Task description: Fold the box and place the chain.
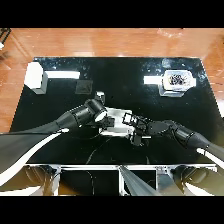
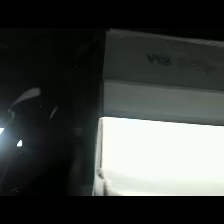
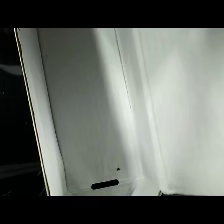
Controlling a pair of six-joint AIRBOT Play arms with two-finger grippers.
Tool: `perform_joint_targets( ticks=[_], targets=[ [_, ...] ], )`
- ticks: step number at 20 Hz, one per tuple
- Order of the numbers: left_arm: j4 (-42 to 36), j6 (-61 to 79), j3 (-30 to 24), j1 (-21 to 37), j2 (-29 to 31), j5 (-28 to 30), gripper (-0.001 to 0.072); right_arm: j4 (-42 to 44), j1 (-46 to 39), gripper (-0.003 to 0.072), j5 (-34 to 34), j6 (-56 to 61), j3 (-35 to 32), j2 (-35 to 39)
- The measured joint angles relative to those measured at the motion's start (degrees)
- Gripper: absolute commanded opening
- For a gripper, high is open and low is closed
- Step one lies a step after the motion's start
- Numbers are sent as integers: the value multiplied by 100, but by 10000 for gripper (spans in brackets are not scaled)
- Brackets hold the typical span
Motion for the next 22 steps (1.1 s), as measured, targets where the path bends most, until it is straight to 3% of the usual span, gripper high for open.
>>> perform_joint_targets(
  ticks=[3,4,5,6,7,11,16,22],
  targets=[
    [-11,35,0,0,-4,15,16,-9,0,218,0,-11,0,0],
    [-13,31,0,0,-4,20,16,-9,0,219,0,-9,0,0],
    [-15,26,0,0,-4,26,16,-9,0,345,0,-9,2,0],
    [-20,20,0,0,-4,35,16,-9,0,644,0,-7,0,0],
    [-35,11,0,0,-4,52,16,0,0,704,0,2,0,0],
    [-74,7,0,4,87,85,16,-24,-7,703,-70,101,9,35],
    [-2,155,-81,155,260,-59,16,-531,-13,703,-640,627,168,214],
    [42,155,-809,374,850,133,16,-992,-44,703,-1451,1161,678,295]
  ],
)
